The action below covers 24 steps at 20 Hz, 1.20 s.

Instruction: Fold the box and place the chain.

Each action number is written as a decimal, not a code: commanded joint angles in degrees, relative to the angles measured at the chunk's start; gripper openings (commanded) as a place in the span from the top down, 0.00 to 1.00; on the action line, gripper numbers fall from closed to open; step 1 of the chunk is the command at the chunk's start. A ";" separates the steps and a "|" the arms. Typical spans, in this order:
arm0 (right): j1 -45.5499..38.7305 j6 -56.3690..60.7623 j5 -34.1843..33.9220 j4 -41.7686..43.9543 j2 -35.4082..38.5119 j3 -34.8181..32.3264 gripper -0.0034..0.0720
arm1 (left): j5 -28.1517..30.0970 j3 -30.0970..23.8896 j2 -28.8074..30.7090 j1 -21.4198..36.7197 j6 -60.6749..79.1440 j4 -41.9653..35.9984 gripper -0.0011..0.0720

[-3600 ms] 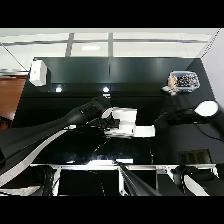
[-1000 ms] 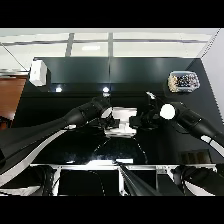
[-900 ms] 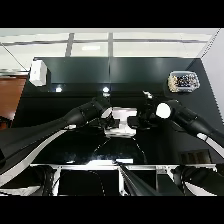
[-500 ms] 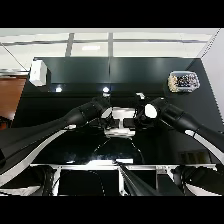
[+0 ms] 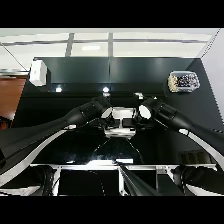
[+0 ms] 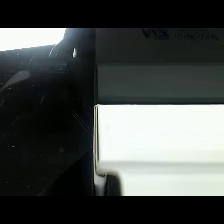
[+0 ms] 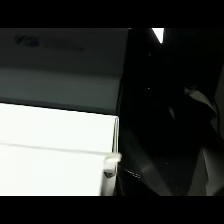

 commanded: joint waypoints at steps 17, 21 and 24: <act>0.74 3.30 -0.22 -0.68 -2.36 0.39 0.94 | -0.02 0.02 -0.02 0.04 0.07 0.02 0.95; 0.72 3.02 0.42 -0.81 -2.34 1.18 0.67 | -0.04 0.02 -0.02 0.02 0.07 0.02 0.95; 0.72 2.84 0.76 -0.81 -2.34 1.57 0.83 | -0.02 0.02 -0.02 0.02 0.07 0.00 0.95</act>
